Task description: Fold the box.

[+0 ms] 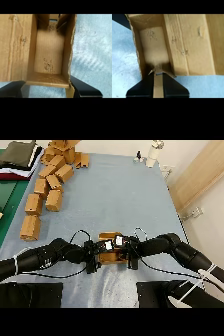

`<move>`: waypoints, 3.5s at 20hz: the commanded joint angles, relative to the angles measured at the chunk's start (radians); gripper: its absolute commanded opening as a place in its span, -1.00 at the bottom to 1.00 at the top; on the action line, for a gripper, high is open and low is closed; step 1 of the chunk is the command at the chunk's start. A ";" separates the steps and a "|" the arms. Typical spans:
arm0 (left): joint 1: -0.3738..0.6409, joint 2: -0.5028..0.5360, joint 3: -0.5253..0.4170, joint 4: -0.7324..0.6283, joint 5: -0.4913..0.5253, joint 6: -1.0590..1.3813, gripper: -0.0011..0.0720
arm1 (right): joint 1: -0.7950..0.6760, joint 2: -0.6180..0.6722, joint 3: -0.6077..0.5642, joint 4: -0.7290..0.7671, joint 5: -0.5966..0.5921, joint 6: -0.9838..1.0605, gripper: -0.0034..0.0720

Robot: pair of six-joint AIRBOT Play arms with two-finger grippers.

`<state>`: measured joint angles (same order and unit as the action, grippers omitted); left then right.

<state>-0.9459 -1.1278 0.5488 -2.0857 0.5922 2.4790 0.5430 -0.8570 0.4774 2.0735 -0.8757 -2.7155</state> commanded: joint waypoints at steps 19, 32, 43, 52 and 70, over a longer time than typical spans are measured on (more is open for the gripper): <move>0.000 -0.001 0.001 0.000 -0.001 0.000 0.31 | 0.019 0.077 -0.008 -0.217 -0.101 0.579 -0.71; 0.000 -0.001 0.001 0.000 0.000 0.000 0.31 | -0.329 0.164 -0.016 -0.469 -0.220 1.286 -0.90; 0.000 -0.001 0.001 0.000 -0.001 0.000 0.31 | -0.248 0.027 -0.074 0.013 -0.142 1.057 -0.90; 0.000 -0.001 0.001 0.000 -0.001 0.000 0.31 | -0.192 0.130 -0.042 -0.035 -0.080 1.130 -0.90; 0.000 -0.001 0.001 0.000 -0.001 0.000 0.31 | -0.092 0.079 -0.040 -0.002 -0.002 1.128 0.18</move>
<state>-0.9459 -1.1278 0.5488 -2.0861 0.5915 2.4790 0.4366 -0.7525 0.4366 2.0888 -0.8978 -1.5894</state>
